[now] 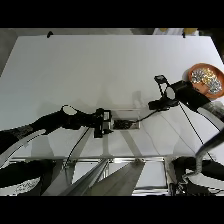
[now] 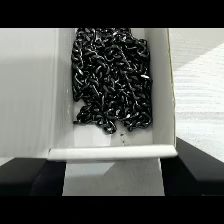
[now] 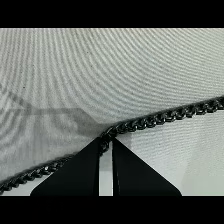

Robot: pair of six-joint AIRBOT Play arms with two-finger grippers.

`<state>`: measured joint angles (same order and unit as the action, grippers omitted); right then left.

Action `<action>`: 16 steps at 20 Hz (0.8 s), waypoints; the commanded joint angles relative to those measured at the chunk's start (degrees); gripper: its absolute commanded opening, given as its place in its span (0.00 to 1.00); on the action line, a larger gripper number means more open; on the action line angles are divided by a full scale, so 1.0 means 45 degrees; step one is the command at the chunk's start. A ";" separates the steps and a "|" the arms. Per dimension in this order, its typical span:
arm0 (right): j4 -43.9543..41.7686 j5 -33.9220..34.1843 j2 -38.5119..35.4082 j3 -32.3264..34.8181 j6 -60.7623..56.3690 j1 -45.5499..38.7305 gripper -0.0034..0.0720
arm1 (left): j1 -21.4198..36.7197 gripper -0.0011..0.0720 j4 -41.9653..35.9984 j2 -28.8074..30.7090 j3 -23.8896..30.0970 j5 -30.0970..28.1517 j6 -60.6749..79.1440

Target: Fold the box and place the chain.

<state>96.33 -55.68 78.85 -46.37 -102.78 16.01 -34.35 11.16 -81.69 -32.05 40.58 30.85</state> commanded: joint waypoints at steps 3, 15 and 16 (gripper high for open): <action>0.0160 -0.0359 -0.0957 0.0015 0.0393 0.0024 0.06 | 0.0010 0.20 0.0000 0.0015 -0.0005 -0.0005 0.0000; -0.2331 -0.2093 -0.7329 0.0015 0.0801 0.2875 0.06 | 0.0010 0.20 0.0000 0.0015 -0.0005 -0.0010 0.0000; -0.2803 -0.2079 -0.7548 0.0015 0.0690 0.3240 0.06 | 0.0010 0.20 0.0000 0.0019 -0.0005 -0.0010 0.0000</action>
